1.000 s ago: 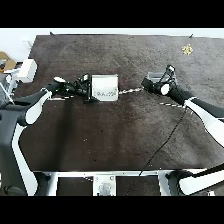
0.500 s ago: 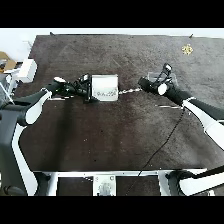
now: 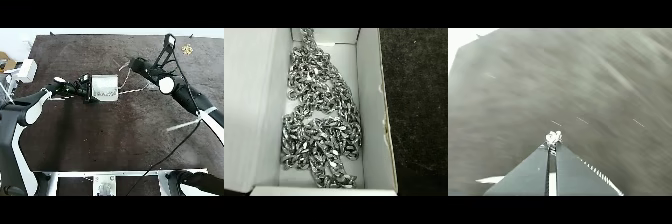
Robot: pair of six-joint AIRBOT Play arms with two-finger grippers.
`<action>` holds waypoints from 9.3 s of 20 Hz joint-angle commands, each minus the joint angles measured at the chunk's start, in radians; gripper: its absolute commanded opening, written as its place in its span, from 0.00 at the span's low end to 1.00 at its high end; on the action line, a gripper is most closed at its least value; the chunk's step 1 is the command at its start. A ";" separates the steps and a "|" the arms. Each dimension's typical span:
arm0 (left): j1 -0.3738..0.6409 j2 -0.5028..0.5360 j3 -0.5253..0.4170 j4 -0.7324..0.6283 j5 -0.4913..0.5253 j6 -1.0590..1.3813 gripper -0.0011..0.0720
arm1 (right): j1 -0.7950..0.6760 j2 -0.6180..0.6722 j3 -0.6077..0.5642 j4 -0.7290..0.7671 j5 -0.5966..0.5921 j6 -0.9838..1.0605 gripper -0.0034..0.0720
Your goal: Fold the box and place the chain.
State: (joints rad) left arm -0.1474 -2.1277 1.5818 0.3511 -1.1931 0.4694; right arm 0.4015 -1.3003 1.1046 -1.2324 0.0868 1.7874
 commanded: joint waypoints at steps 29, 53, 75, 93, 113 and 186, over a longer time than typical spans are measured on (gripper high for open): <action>0.001 0.000 0.000 0.000 0.000 0.000 0.32 | -0.304 -0.321 -0.008 0.041 0.266 -0.012 0.42; 0.001 0.000 0.000 0.000 0.000 0.000 0.32 | -0.130 -0.151 -0.002 0.136 0.092 -0.129 0.05; 0.001 0.000 0.000 0.000 0.000 0.000 0.32 | 0.193 -0.025 0.024 0.076 -0.197 -0.153 0.05; 0.001 0.000 0.000 0.000 0.000 0.000 0.32 | -0.253 -0.351 0.496 0.606 0.825 -1.116 0.38; 0.001 0.000 0.000 0.000 0.000 0.000 0.32 | -0.281 -0.697 0.670 0.876 1.032 -1.707 0.34; 0.001 0.000 0.000 0.000 0.000 0.000 0.32 | -0.108 -0.733 0.583 0.636 1.106 -1.812 0.05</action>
State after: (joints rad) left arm -0.1459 -2.1277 1.5818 0.3511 -1.1931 0.4690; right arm 0.2790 -2.0094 1.6871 -0.5079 1.2228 -0.0677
